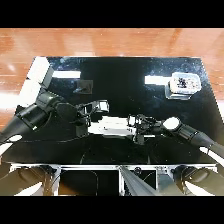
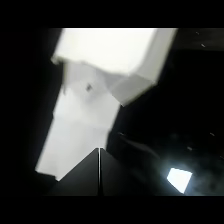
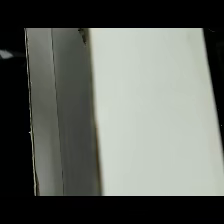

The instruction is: Fold the box and place the chain.

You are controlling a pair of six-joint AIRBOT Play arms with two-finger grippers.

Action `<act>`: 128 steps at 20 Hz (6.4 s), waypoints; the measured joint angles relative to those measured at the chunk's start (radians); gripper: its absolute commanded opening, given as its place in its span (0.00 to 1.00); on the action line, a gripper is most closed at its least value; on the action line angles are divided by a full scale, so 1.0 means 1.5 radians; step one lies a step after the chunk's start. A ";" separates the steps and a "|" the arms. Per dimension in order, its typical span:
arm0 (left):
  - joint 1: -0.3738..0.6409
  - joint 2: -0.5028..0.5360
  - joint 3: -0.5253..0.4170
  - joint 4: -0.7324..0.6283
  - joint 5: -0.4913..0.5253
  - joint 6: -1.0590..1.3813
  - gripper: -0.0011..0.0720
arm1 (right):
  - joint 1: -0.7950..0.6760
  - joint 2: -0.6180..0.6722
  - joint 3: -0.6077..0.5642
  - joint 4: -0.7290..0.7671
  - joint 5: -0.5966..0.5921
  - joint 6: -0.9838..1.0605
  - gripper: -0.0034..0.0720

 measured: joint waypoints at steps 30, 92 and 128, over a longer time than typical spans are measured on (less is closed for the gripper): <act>-0.228 0.037 -0.203 -0.153 -0.778 -0.131 0.04 | 0.001 0.000 0.000 -0.001 0.001 0.000 0.91; 0.125 -0.014 -0.157 -0.230 -0.196 0.373 0.85 | 0.001 0.000 -0.001 -0.003 0.001 0.000 0.91; 0.006 -0.072 -0.124 -0.230 -0.314 0.390 0.42 | 0.005 -0.001 -0.001 -0.008 0.000 0.001 0.91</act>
